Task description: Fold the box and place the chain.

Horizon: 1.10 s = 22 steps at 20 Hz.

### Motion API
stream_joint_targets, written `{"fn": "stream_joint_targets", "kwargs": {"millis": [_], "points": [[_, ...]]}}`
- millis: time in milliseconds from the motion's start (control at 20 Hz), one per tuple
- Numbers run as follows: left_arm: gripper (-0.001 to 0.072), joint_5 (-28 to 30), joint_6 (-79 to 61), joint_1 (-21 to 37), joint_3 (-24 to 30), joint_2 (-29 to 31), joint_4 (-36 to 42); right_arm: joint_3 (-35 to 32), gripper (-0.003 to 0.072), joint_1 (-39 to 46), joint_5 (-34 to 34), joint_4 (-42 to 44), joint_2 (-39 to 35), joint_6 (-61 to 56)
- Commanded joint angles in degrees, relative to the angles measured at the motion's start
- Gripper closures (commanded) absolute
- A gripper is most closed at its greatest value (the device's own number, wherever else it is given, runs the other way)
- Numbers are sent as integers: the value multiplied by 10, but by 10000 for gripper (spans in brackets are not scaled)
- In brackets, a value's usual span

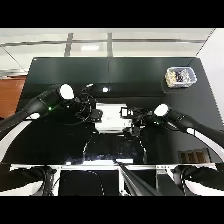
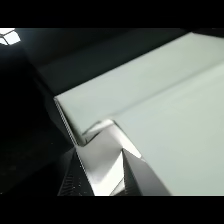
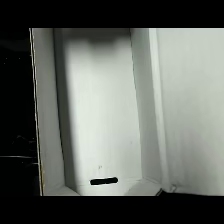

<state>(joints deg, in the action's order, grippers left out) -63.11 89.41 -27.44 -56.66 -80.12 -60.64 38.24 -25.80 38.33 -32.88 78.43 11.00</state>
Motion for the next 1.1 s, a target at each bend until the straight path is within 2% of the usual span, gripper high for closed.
{"fn": "stream_joint_targets", "kwargs": {"millis": [0,250,500,750,1050], "points": [[368,20,68,-18,0,0,-52,0,445,0,0,0,0,0],[368,44,151,-58,0,0,-138,0,445,0,0,0,0,0],[368,42,214,-85,-2,-5,-181,0,445,0,0,0,0,0],[368,40,336,-143,-14,-12,-272,0,445,0,0,0,0,0],[368,5,373,-153,-45,-46,-272,0,446,0,0,0,0,0]]}}
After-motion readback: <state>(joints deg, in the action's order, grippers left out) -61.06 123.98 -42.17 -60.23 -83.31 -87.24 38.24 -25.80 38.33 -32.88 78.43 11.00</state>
